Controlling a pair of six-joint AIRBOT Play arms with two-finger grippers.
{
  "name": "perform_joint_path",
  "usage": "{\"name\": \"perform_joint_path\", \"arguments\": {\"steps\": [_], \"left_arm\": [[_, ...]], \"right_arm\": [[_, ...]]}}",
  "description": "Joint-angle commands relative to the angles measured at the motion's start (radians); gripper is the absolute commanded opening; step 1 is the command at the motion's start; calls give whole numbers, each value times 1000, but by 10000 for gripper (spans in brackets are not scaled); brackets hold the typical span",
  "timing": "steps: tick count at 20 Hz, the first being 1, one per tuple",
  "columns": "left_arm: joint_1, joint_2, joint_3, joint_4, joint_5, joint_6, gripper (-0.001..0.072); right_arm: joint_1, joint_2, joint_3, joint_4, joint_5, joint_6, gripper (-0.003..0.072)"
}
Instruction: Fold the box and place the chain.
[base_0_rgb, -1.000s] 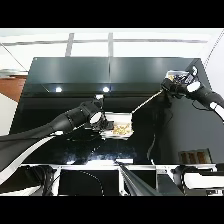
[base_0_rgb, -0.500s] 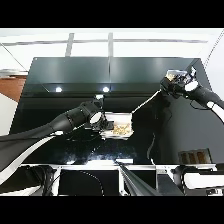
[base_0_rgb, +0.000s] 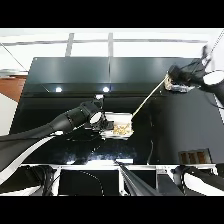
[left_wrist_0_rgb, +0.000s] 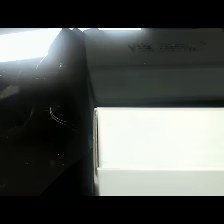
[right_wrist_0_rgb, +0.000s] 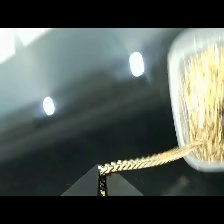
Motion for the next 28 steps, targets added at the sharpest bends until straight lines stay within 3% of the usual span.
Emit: {"name": "perform_joint_path", "arguments": {"steps": [1,8,12,17,22,28], "left_arm": [[0,0,1,1,0,0,33],[0,0,1,1,0,0,33],[0,0,1,1,-1,0,33],[0,0,1,0,-2,0,33],[0,0,1,1,-1,0,33],[0,0,1,1,0,0,33]], "right_arm": [[-24,187,77,-21,121,-52,47],[-23,433,338,-8,577,-114,47],[-23,512,383,144,762,-126,47],[-23,527,412,473,732,-183,47],[-23,526,502,655,710,-202,47],[-11,522,483,574,765,-177,47]]}}
